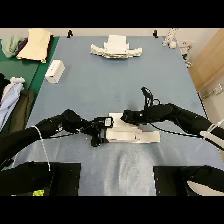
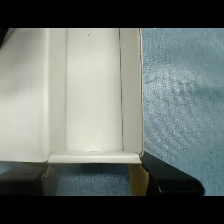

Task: Fold the box.

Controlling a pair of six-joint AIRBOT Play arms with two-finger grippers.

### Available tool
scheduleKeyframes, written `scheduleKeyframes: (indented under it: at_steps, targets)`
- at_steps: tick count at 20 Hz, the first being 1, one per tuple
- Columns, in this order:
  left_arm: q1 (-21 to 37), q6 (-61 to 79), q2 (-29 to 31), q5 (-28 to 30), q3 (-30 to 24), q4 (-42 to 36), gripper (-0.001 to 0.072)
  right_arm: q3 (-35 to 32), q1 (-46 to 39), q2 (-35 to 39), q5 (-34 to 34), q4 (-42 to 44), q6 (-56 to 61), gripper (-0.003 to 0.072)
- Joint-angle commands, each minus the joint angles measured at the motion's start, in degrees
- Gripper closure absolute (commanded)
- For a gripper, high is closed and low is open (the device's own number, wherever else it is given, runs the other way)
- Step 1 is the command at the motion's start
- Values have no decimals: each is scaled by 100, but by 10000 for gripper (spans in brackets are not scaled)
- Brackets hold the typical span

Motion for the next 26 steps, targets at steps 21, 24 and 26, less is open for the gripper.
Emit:
scheduleKeyframes:
  at_steps: [21, 24, 26]
  targets:
    - [4, -2, 2, 0, 4, 2, 214, -234, 96, 1493, -2310, -3567, -5228, 79]
    - [15, -2, 2, 13, 7, 2, 214, -234, 118, 1228, -2247, -3294, -5552, 79]
    - [4, 0, 2, -4, 7, 2, 214, -234, 118, 1169, -2234, -3132, -5654, 80]
